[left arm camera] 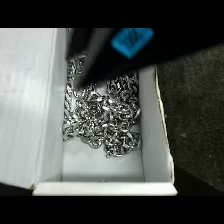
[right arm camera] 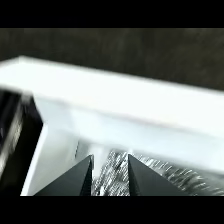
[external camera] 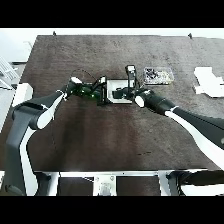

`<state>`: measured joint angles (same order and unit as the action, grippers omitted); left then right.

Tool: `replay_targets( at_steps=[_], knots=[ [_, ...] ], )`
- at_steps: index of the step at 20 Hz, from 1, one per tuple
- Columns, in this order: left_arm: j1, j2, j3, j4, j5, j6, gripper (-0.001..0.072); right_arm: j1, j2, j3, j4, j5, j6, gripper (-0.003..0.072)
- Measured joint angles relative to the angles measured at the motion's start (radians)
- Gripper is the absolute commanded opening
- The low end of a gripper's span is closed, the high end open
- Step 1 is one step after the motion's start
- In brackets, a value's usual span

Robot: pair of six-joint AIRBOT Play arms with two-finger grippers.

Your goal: Fold the box and place the chain.

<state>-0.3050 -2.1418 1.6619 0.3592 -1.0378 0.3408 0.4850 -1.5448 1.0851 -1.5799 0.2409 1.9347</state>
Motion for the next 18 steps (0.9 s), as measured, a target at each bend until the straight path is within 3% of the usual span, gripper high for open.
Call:
replay_targets(
  at_steps=[5, 7, 8, 14, 18],
  knots=[
    [0.0, 0.0, 0.0, 0.0, 0.0, 0.0, 0.035, -0.117, 0.116, 0.0, -0.021, 0.068, -0.006, 0.0296],
    [0.0, 0.0, 0.0, 0.0, 0.0, 0.0, 0.035, -0.19, 0.132, -0.003, -0.026, 0.106, -0.007, 0.0402],
    [0.0, 0.0, 0.0, 0.0, 0.0, 0.0, 0.035, -0.23, 0.132, -0.006, -0.027, 0.119, -0.007, 0.0402],
    [0.0, 0.0, 0.0, 0.0, 0.0, 0.0, 0.035, -0.395, 0.029, 0.008, 0.028, 0.128, -0.034, 0.0404],
    [0.0, 0.0, 0.0, 0.0, 0.001, 0.0, 0.035, -0.422, -0.064, 0.066, 0.184, 0.121, -0.181, 0.0405]
  ],
)
